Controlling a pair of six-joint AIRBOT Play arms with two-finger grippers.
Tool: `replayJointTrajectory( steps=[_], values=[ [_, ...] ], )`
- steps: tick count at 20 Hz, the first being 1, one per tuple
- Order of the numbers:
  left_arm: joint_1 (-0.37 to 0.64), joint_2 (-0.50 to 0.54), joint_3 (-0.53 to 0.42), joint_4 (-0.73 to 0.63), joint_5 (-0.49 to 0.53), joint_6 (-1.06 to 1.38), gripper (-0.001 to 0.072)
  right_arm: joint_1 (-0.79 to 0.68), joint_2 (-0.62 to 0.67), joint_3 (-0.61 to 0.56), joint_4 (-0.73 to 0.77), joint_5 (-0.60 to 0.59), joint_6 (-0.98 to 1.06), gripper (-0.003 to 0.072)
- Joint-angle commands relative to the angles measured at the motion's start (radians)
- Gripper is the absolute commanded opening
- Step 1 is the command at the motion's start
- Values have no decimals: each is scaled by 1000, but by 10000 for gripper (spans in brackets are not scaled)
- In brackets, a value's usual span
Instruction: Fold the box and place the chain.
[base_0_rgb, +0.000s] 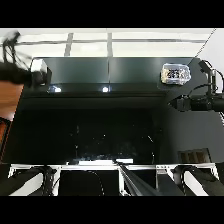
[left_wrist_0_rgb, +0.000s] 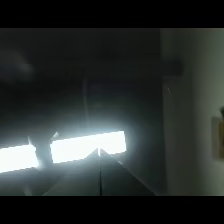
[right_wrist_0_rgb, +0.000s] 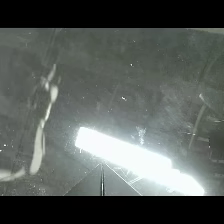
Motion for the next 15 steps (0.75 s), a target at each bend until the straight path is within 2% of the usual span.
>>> replayJointTrajectory(
  steps=[1,3,6,15],
  values=[
    [-125,280,-398,-8,172,-81,23,-1,1,1,0,0,0,14],
    [-142,370,-484,-27,168,-154,23,-1,1,1,1,0,0,14],
    [-145,432,-506,-26,164,-153,24,-1,1,1,0,0,0,14],
    [-145,439,-506,-63,167,-154,24,-1,1,1,0,0,0,14]
  ],
)
